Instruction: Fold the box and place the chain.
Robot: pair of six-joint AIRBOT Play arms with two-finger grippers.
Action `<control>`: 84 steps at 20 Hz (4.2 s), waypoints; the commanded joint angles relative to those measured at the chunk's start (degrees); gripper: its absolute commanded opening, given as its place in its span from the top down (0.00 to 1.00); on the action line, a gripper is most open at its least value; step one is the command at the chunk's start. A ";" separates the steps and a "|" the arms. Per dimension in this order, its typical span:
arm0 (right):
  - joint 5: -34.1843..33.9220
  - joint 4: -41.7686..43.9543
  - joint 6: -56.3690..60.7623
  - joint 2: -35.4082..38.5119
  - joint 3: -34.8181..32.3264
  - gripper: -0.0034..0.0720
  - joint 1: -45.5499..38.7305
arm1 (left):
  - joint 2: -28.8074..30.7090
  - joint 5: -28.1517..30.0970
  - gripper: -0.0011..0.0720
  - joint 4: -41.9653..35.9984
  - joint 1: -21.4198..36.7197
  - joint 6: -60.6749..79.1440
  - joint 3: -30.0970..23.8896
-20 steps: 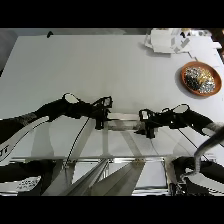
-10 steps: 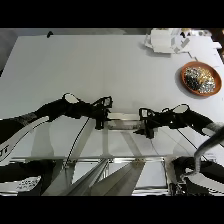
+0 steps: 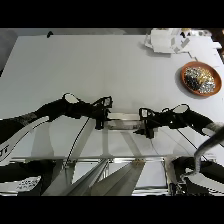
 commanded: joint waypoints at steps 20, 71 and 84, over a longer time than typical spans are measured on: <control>0.07 0.00 0.00 0.00 0.04 0.50 0.00 | 0.04 0.00 0.97 0.28 0.02 0.02 0.02; 0.07 0.00 0.00 0.00 0.04 0.50 0.00 | 24.13 6.23 0.98 23.37 -6.25 -43.06 -0.02; 0.07 0.00 0.00 0.00 0.04 0.50 0.00 | 19.80 -0.79 0.58 33.90 -0.07 -24.06 -4.66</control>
